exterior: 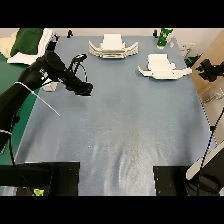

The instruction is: Fold the box.

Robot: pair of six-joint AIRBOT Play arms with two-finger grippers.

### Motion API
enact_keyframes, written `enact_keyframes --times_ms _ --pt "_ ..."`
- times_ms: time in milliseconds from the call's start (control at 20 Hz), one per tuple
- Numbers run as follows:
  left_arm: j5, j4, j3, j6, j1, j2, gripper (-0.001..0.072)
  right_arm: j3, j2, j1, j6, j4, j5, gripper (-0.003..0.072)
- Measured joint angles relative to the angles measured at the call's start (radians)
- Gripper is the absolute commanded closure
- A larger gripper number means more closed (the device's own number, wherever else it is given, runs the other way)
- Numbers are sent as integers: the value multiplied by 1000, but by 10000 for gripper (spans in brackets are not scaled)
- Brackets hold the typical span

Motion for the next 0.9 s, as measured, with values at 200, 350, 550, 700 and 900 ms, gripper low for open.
enact_keyframes --times_ms 200,350,550,700,900 --pt "0 0 0 0 0 0 697 0 -14 29 -23 6 45 281" --pt "0 0 0 0 0 0 697 0 -29 49 -34 8 64 281" --pt "0 0 0 0 0 0 697 0 -42 56 -38 8 77 315" --pt "0 0 0 0 0 0 697 0 -46 59 -43 12 87 316" --pt "0 0 0 0 0 0 697 5 -47 59 -67 38 88 341"
